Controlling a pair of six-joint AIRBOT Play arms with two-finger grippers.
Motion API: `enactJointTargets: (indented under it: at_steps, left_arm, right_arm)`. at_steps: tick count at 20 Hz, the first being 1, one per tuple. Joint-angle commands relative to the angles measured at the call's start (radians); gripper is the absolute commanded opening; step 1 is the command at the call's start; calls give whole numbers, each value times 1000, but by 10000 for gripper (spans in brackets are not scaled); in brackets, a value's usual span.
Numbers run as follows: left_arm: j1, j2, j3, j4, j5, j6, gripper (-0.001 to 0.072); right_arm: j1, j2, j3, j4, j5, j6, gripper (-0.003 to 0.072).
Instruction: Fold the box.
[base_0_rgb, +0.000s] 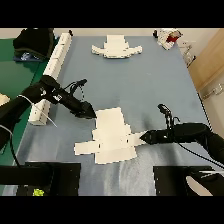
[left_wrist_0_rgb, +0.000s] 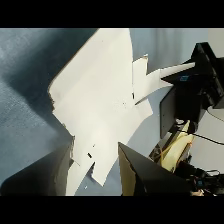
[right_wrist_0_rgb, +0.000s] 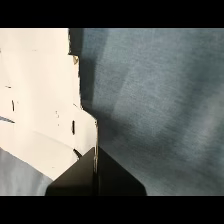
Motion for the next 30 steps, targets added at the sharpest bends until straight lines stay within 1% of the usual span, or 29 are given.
enactJointTargets:
  at_steps: [1, 7, 11, 13, 14, 15, 19, 27, 28, 29, 30]
  left_arm:
    - [0, -82, -6, -7, 0, 1, 447]
    - [0, -196, -5, -113, 3, 51, 446]
    - [-32, -229, -5, -134, 42, 92, 446]
    - [-50, -229, -5, -142, 42, 120, 438]
    - [-55, -229, -5, -145, 38, 136, 282]
    - [-61, -229, -5, -149, 24, 169, 178]
    - [-78, -229, -5, -153, -39, 248, 172]
    - [-87, -229, -5, -153, -50, 318, 169]
    - [-87, -229, -5, -153, -50, 320, 138]
    - [-87, -229, -5, -153, -55, 332, 26]
    - [-87, -229, -5, -153, -65, 350, 12]
  right_arm:
    - [3, 3, -3, 0, 7, 2, 4]
    - [3, 3, -3, 0, 7, 2, 4]
    - [3, 3, -3, 0, 7, 2, 4]
    - [3, 3, -3, 0, 7, 2, 4]
    - [3, 3, -3, 0, 7, 2, 4]
    - [3, 3, -3, -1, 7, 2, 4]
    - [3, 1, -3, -3, 7, 2, 4]
    - [3, 1, -3, -5, 6, 2, 4]
    - [3, 1, -3, -5, 7, 2, 4]
    - [3, 1, -3, -5, 7, 2, 4]
    - [3, 1, -3, -5, 7, 2, 4]
